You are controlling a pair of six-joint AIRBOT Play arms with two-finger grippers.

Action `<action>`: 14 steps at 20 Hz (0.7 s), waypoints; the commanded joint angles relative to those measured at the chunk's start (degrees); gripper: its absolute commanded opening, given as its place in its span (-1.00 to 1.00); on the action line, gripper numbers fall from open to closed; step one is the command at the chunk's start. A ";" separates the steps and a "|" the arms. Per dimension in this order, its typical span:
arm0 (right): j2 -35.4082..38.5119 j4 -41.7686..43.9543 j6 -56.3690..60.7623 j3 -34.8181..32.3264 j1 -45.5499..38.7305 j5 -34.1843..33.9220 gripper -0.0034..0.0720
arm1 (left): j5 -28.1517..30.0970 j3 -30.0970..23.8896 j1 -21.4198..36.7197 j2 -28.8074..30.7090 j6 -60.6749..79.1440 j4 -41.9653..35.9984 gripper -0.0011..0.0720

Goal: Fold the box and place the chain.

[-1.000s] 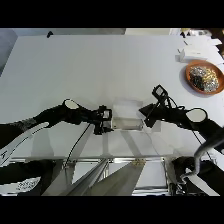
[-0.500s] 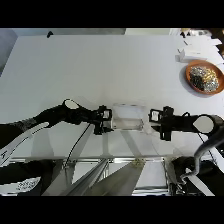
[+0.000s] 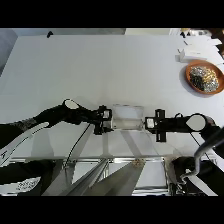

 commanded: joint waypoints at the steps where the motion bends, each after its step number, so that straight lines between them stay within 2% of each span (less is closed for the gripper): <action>1: -4.04 2.40 -2.14 -0.11 2.29 -4.72 -0.45 | -0.02 0.00 0.04 0.02 0.02 0.00 -0.59; 11: -7.74 10.97 -2.34 -0.11 2.40 -7.82 -0.50 | -0.02 0.00 0.04 0.02 0.02 0.00 -0.59; 14: -9.40 14.36 -4.07 -0.11 4.98 -9.53 -0.50 | -0.02 0.00 0.04 0.02 0.02 0.00 -0.59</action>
